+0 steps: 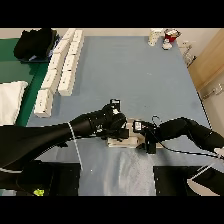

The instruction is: Fold the box.

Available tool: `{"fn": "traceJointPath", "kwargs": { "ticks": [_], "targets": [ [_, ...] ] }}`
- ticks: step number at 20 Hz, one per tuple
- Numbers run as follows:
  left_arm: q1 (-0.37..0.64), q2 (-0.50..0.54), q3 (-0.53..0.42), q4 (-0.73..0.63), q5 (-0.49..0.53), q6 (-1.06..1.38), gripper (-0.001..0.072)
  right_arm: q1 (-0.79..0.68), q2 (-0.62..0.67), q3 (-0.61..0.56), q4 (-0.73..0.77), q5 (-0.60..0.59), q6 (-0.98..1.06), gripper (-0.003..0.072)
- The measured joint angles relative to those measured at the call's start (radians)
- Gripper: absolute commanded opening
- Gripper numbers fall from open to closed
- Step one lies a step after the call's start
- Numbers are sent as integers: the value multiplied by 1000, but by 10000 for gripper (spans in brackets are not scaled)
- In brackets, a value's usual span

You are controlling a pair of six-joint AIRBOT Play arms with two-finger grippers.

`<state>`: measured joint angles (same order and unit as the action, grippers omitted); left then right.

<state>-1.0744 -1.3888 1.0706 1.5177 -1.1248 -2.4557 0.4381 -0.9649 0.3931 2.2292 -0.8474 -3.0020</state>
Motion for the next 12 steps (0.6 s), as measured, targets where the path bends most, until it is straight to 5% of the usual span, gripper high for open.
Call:
{"fn": "traceJointPath", "kwargs": {
  "ticks": [11,12],
  "targets": [
    [-21,-51,34,14,-38,-22,400,0,0,0,0,0,0,462],
    [-22,-55,34,14,-42,-25,304,0,0,0,0,0,0,462]
  ]
}}
